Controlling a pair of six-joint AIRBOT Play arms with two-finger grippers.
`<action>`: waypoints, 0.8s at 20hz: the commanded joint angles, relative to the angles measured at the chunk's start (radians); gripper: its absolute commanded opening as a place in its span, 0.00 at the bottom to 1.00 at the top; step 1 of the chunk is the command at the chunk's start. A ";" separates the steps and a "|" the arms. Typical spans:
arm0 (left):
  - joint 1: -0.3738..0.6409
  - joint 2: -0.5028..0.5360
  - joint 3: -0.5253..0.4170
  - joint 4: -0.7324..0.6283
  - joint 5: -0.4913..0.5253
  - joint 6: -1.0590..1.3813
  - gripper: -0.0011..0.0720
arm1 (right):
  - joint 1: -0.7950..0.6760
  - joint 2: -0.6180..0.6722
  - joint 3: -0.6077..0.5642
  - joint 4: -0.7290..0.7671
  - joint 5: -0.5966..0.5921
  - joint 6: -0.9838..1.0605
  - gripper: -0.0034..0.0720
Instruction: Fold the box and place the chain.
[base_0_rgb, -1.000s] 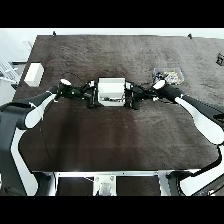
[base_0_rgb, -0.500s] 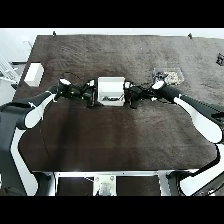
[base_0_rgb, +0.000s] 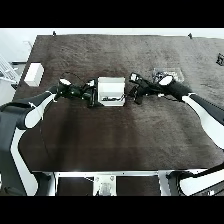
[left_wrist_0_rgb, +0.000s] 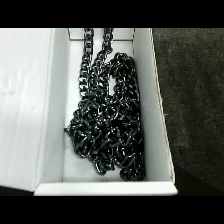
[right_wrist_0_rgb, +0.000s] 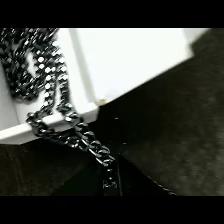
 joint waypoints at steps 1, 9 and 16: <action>0.001 0.000 0.000 0.000 0.000 0.000 0.50 | 0.002 0.092 0.000 0.011 0.005 0.124 0.06; 0.001 0.000 0.000 0.000 0.000 0.000 0.50 | 0.108 0.289 0.000 0.164 0.007 0.235 0.06; 0.001 0.000 0.000 0.000 0.000 0.000 0.50 | 0.275 0.275 0.000 0.167 -0.184 0.239 0.06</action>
